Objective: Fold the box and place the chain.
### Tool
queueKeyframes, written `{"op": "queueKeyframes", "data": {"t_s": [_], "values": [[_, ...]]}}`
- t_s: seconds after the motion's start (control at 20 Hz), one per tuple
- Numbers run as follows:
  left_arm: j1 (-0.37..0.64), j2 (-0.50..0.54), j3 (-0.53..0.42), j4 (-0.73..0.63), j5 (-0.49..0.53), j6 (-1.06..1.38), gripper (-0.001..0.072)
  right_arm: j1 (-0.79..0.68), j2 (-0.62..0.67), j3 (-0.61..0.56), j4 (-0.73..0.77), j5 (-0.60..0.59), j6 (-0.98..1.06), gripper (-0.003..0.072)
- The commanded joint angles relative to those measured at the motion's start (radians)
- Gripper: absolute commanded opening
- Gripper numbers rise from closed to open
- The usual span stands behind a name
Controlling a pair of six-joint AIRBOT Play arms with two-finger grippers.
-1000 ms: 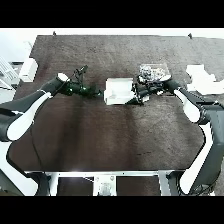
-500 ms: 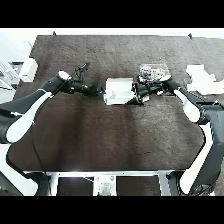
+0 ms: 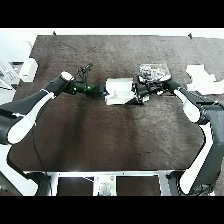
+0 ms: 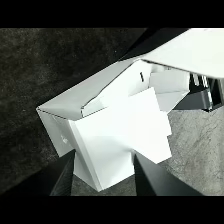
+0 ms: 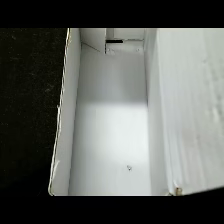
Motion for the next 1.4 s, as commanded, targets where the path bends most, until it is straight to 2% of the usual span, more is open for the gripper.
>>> {"op": "queueKeyframes", "data": {"t_s": [0.0, 0.3, 0.6, 0.85, 1.35], "values": [[-0.015, 0.000, 0.005, 0.011, 0.016, -0.042, 0.0416, 0.000, 0.000, 0.000, 0.000, 0.000, 0.000, 0.0415], [-0.050, 0.000, 0.011, 0.073, 0.060, -0.170, 0.0416, 0.000, 0.000, 0.000, 0.000, 0.000, 0.000, 0.0415], [-0.089, 0.000, 0.096, 0.295, 0.045, -0.385, 0.0416, 0.000, 0.000, 0.000, 0.000, 0.000, 0.000, 0.0415], [-0.120, -0.009, 0.128, 0.406, 0.038, -0.492, 0.0416, 0.000, 0.000, 0.000, 0.000, 0.000, 0.000, 0.0415], [-0.154, -0.032, 0.146, 0.494, 0.038, -0.578, 0.0416, 0.000, 0.000, 0.000, 0.000, 0.000, 0.000, 0.0415]]}}
